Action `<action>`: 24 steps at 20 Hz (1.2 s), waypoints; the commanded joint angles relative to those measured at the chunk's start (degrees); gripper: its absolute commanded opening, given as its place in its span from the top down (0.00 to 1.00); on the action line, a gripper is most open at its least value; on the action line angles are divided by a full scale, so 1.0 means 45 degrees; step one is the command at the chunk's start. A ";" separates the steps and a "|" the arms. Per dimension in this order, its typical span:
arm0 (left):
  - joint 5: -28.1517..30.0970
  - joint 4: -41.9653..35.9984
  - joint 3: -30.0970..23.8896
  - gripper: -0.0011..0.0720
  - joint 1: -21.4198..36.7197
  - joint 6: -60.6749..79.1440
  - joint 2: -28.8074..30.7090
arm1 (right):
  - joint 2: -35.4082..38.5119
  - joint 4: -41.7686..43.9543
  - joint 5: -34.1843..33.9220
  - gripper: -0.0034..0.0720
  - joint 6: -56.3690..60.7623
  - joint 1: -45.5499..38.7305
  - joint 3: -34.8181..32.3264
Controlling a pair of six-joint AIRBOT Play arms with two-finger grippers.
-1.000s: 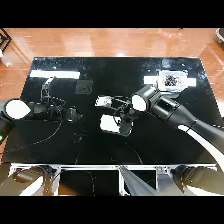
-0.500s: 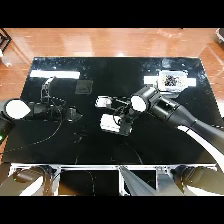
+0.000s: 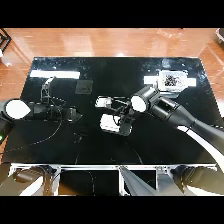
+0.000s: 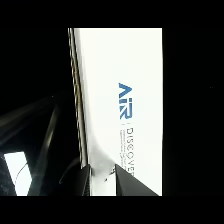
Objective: Fold the box and place the chain.
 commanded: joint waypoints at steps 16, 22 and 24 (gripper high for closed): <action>-0.0010 -0.0005 0.0000 0.12 0.0000 0.0010 0.0000 | 0.3769 0.5765 -0.1263 0.93 0.8092 -0.2370 -0.3774; -0.0039 -0.0005 0.0000 0.12 -0.0005 0.0019 0.0000 | 0.3837 1.0540 -0.7757 0.93 0.8621 -0.2395 -0.7363; -0.0034 -0.0010 0.0000 0.12 -0.0005 0.0146 0.0000 | 0.3832 1.0622 -0.7800 0.92 0.8621 -0.2545 -0.7363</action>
